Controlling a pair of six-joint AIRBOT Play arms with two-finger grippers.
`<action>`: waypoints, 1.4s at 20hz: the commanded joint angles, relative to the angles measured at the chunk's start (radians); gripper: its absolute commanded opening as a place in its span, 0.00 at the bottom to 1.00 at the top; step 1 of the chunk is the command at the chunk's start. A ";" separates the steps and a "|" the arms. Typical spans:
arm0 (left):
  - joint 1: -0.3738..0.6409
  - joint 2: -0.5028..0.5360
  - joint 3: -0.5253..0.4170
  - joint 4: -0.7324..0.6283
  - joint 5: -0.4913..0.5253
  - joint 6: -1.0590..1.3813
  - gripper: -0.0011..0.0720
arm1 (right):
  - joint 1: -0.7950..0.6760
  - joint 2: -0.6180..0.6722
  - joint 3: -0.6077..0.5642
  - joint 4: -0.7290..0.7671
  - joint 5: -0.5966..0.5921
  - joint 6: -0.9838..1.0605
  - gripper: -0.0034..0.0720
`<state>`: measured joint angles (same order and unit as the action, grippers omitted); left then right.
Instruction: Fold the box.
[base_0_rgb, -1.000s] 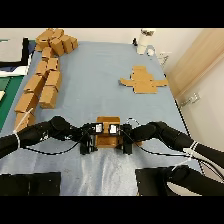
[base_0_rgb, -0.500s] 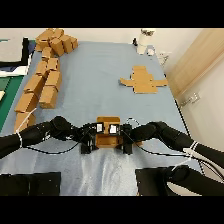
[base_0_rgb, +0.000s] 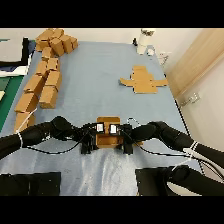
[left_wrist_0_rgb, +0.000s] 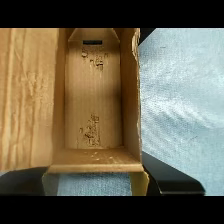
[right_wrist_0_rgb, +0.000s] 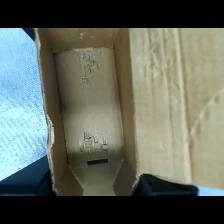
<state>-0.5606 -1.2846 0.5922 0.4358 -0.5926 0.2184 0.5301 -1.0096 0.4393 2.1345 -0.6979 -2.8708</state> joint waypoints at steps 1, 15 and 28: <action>-0.001 -0.001 0.001 -0.002 -0.003 0.001 0.66 | 0.000 0.000 0.000 0.001 0.001 -0.001 0.78; -0.001 -0.001 0.001 -0.002 -0.003 0.001 0.66 | 0.002 0.000 0.000 0.019 -0.002 -0.001 0.78; -0.001 -0.001 0.001 -0.002 -0.002 0.001 0.66 | -0.007 0.137 0.026 -0.294 -0.147 0.348 1.00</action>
<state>-0.5617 -1.2850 0.5922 0.4328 -0.5941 0.2188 0.5236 -0.8986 0.4633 1.9629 -0.7902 -2.6400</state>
